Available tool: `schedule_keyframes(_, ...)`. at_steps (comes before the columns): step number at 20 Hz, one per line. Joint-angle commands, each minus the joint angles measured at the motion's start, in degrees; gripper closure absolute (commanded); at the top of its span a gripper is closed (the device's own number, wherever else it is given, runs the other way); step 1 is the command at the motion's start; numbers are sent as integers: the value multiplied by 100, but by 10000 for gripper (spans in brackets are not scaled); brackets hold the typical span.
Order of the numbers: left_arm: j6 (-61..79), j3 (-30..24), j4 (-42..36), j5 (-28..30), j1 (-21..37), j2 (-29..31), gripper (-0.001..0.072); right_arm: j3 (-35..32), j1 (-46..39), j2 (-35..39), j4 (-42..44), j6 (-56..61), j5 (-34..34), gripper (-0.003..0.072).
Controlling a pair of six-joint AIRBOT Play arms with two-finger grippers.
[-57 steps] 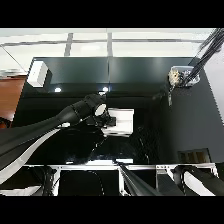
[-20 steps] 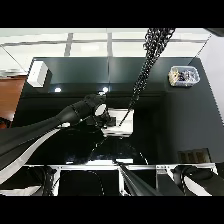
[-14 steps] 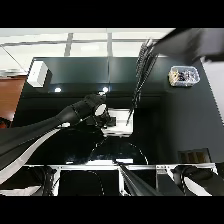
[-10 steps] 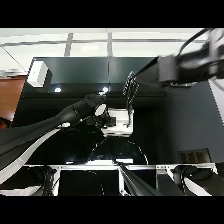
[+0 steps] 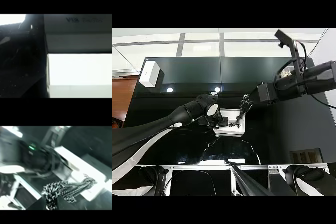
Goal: Fold the box and place the chain.
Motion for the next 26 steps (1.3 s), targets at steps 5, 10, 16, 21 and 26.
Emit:
schedule_keyframes(5,0,2,4,4,2,-2,682,-750,474,-2,35,96,-367,674)
schedule_keyframes(10,0,2,4,4,2,-2,683,-1357,789,-11,-118,251,-1161,673)
schedule_keyframes(16,0,2,4,2,2,-2,682,-2153,1064,-315,-151,254,-2341,507)
schedule_keyframes(21,33,2,15,11,4,-2,682,-1982,505,-350,-863,219,-1626,354)
schedule_keyframes(26,-260,125,31,-273,-22,28,402,-1930,-280,-129,-1108,52,-1084,354)
